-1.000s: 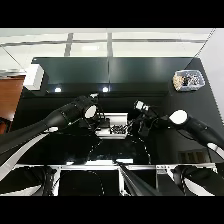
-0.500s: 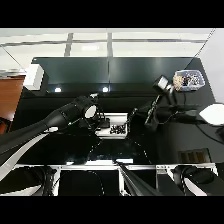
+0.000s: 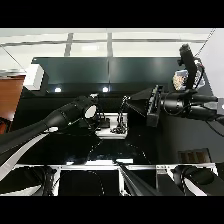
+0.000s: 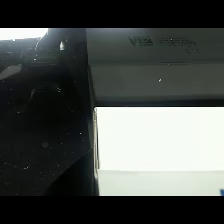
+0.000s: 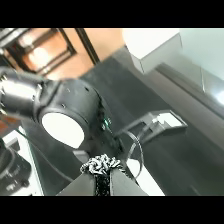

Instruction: Fold the box and place the chain.

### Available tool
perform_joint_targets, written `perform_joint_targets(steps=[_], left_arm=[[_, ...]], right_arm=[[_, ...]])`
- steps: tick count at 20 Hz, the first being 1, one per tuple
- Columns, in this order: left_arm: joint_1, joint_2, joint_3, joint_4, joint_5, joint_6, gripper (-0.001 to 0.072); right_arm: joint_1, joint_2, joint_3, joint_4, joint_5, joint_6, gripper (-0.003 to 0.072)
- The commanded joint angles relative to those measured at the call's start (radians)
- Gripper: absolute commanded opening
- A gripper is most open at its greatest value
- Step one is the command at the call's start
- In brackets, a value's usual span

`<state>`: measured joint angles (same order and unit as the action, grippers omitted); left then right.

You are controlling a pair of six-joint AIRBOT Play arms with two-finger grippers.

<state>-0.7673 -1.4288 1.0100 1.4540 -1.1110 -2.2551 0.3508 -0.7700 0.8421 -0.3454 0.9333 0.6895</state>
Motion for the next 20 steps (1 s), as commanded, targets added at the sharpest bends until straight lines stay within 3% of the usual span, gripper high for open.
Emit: perform_joint_targets(steps=[1, 7, 16, 17, 18, 19, 20], left_arm=[[0.001, 0.0, 0.001, 0.0, 0.0, 0.0, 0.0027], [0.001, 0.0, 0.001, 0.0, -0.001, 0.0, 0.0026], [0.001, 0.0, 0.001, 0.0, 0.0, 0.0, 0.0027], [0.001, 0.0, 0.001, 0.0, 0.0, 0.0, 0.0027], [0.001, 0.0, 0.001, 0.0, 0.0, 0.0, 0.0027], [0.001, 0.0, 0.001, 0.0, 0.0, 0.0, 0.0027], [0.001, 0.0, 0.001, -0.001, 0.0, 0.0, 0.0026]], right_arm=[[0.013, -0.001, 0.007, 0.05, -0.024, 0.006, 0.0009], [0.023, -0.045, -0.029, 0.015, 0.058, 0.071, 0.001], [0.069, -0.203, -0.132, -0.046, 0.018, 0.085, 0.0018], [0.069, -0.204, -0.132, -0.065, 0.01, 0.087, 0.0072], [0.066, -0.204, -0.132, -0.092, 0.004, 0.099, 0.0233], [0.051, -0.204, -0.132, -0.115, 0.005, 0.117, 0.0316], [0.024, -0.202, -0.132, -0.133, 0.019, 0.126, 0.0316]])
